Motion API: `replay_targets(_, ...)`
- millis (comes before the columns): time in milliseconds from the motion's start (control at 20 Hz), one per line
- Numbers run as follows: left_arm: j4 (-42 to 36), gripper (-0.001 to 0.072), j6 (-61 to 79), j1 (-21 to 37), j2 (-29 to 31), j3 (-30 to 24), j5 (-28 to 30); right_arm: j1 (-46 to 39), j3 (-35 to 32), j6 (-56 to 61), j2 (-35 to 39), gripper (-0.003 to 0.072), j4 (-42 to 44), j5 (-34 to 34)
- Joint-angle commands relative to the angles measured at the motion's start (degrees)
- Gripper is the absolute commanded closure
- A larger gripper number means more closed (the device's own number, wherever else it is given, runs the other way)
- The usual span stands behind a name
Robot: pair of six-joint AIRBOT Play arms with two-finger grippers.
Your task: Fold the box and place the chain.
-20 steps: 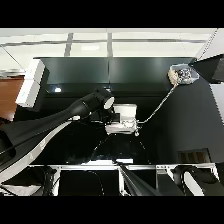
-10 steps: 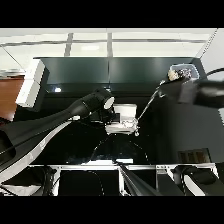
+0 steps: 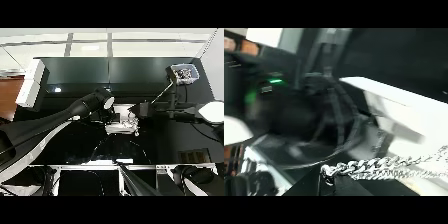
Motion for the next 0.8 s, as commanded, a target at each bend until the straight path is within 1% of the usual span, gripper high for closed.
replay_targets(0, 0.0, 0.0681, 0.0, 0.0, -0.02, 0.04, 0.0, 0.96, -1.22, 0.17, -2.82, 0.0444, 0.35, -4.44)
replay_targets(50, 0.0, 0.0681, 0.0, 0.0, -0.02, 0.04, 0.02, -0.02, -1.2, 0.13, -2.8, 0.0347, 0.2, -4.35)
replay_targets(150, 0.0, 0.0681, 0.0, 0.0, -0.02, 0.04, 0.02, -5.55, -1.2, 0.11, -2.73, 0.0351, -0.48, -3.91)
replay_targets(200, 0.0, 0.0681, 0.0, 0.0, -0.02, 0.04, 0.0, -9.42, -1.2, 0.11, -2.73, 0.0351, -1.88, -4.09)
replay_targets(250, 0.0, 0.0681, 0.0, 0.0, -0.02, 0.04, 0.0, -14.03, -1.2, 0.11, -2.75, 0.0351, -5.22, -4.55)
replay_targets(300, 0.0, 0.0681, 0.0, 0.0, -0.02, 0.04, 0.0, -18.25, -1.2, 0.13, -2.78, 0.0352, -10.49, -5.64)
replay_targets(350, 0.0, 0.0681, 0.0, 0.0, -0.02, 0.04, 0.02, -22.34, -1.22, 0.83, -2.93, 0.0352, -17.68, -7.3)
replay_targets(450, 0.0, 0.0681, 0.0, 0.0, -0.02, 0.04, 0.02, -28.55, -1.22, 8.98, -4.48, 0.0351, -32.5, -10.21)
replay_targets(500, 0.0, 0.0681, 0.0, 0.0, -0.02, 0.04, 0.0, -30.95, -1.22, 11.96, -6.01, 0.0338, -37.33, -11.39)
replay_targets(550, 0.0, 0.0681, 0.0, 0.0, -0.02, 0.04, 0.0, -32.89, -1.22, 12.2, -8.33, 0.0096, -38.75, -12.98)
replay_targets(600, 0.0, 0.0681, 0.0, 0.0, -0.02, 0.04, 0.0, -33.97, -1.09, 11.45, -10.86, -0.0034, -37.66, -14.8)
replay_targets(700, 0.0, 0.0681, 0.0, 0.0, -0.02, 0.04, 0.02, -34.05, 1.49, 9.9, -17.07, -0.0034, -35.8, -17.81)
replay_targets(750, 0.0, 0.0681, 0.0, 0.0, -0.02, 0.04, 0.0, -34.03, 4.48, 9.94, -21.07, -0.0034, -35.52, -18.21)
